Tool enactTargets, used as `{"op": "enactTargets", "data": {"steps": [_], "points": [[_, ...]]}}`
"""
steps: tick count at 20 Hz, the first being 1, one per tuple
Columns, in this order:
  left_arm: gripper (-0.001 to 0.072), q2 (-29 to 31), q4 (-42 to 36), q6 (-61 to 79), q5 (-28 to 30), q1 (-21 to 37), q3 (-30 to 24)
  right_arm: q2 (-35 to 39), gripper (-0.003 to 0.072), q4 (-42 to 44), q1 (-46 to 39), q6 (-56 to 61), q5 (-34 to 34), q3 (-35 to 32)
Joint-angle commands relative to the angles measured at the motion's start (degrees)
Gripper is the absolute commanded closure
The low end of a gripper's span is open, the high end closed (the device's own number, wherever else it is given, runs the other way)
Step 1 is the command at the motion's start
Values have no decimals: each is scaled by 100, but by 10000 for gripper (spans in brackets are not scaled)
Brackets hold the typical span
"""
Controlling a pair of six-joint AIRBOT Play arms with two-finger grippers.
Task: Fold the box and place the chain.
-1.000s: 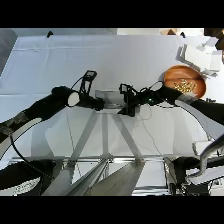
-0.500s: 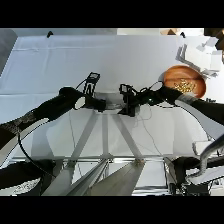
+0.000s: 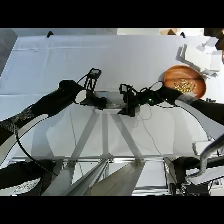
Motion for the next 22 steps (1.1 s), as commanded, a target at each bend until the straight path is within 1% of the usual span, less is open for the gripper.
{"op": "enactTargets", "data": {"steps": [1,5,8,11,14,17,21,22], "points": [[10,46,-39,-87,-175,35,42,7,191,0,0,-4,-2,4],[11,304,-87,-352,-164,295,39,7,191,0,0,-4,0,4],[11,437,-544,-431,-221,542,39,4,191,0,0,-4,0,4],[11,380,-922,-431,-160,579,39,4,191,0,0,-4,0,4],[13,190,-1375,-431,-164,573,39,4,191,0,0,-4,0,4],[13,-52,-1414,-433,-214,494,39,4,191,-2,0,-4,0,4],[16,-94,-1478,-431,-90,400,39,4,191,0,0,-4,0,4],[54,-94,-1523,-431,-76,393,39,7,191,0,0,-4,0,4]]}}
